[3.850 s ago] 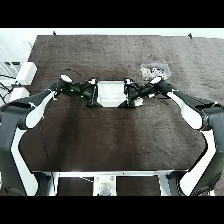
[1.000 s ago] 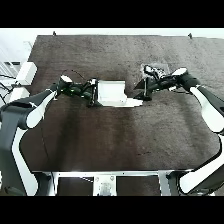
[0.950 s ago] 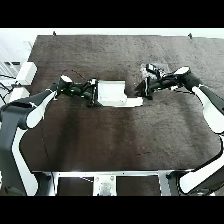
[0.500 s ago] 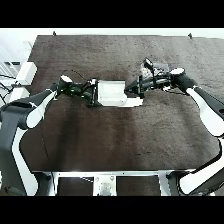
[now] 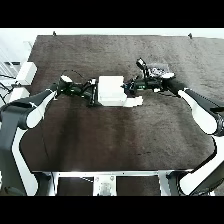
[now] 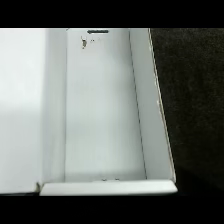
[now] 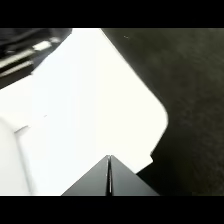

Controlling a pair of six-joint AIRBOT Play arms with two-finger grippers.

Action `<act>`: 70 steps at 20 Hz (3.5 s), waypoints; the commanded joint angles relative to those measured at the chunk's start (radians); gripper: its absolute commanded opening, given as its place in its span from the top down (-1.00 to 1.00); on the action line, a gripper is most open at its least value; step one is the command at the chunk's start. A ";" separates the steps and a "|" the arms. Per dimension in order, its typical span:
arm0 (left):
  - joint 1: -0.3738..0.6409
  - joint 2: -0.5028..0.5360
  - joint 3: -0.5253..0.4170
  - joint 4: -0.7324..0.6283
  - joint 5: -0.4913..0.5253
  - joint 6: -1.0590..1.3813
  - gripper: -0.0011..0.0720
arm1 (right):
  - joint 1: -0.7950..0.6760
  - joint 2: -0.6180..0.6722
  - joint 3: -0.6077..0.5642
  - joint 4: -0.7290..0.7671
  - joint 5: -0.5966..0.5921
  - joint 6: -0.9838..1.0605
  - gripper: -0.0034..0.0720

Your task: Fold the box and place the chain.

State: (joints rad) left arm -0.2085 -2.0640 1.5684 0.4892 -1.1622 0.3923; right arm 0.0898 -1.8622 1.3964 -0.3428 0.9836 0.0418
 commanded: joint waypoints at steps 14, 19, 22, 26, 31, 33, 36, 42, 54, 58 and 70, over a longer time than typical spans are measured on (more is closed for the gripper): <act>0.000 0.000 0.000 0.001 0.000 0.001 -0.74 | -0.019 0.121 0.013 -0.134 -0.014 0.030 0.53; 0.000 0.000 0.000 0.001 0.002 0.001 -0.74 | -0.029 0.244 -0.035 -0.431 0.067 0.029 -0.69; 0.000 0.000 0.000 0.001 0.003 0.001 -0.74 | -0.019 0.228 -0.057 -0.523 0.091 0.001 -0.69; 0.000 0.000 0.000 0.001 0.003 0.001 -0.74 | 0.008 0.187 -0.074 -0.533 0.089 -0.101 -0.68; 0.001 0.000 0.000 0.001 0.003 0.001 -0.74 | 0.050 0.133 -0.074 -0.533 0.062 -0.106 -0.68; 0.000 0.000 0.000 0.001 0.003 0.001 -0.74 | 0.060 0.124 -0.074 -0.531 0.044 -0.106 -0.64; 0.001 0.000 0.000 0.001 0.003 0.001 -0.74 | 0.075 0.119 -0.074 -0.529 -0.001 -0.106 -0.15; 0.001 0.000 0.000 0.001 0.003 0.001 -0.74 | 0.107 0.119 -0.074 -0.503 -0.008 -0.106 0.13; 0.001 0.000 0.000 0.001 0.003 0.001 -0.74 | 0.148 0.069 -0.074 -0.408 -0.060 -0.107 0.15; 0.000 0.000 0.000 0.001 0.003 0.001 -0.74 | 0.146 0.069 -0.074 -0.409 -0.060 -0.106 -0.60; 0.000 0.000 0.000 0.001 0.003 0.001 -0.74 | 0.047 0.133 -0.074 -0.482 0.068 0.009 0.89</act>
State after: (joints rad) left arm -0.2081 -2.0640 1.5684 0.4892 -1.1591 0.3923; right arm 0.1761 -1.7599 1.3224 -0.7921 0.9905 -0.0242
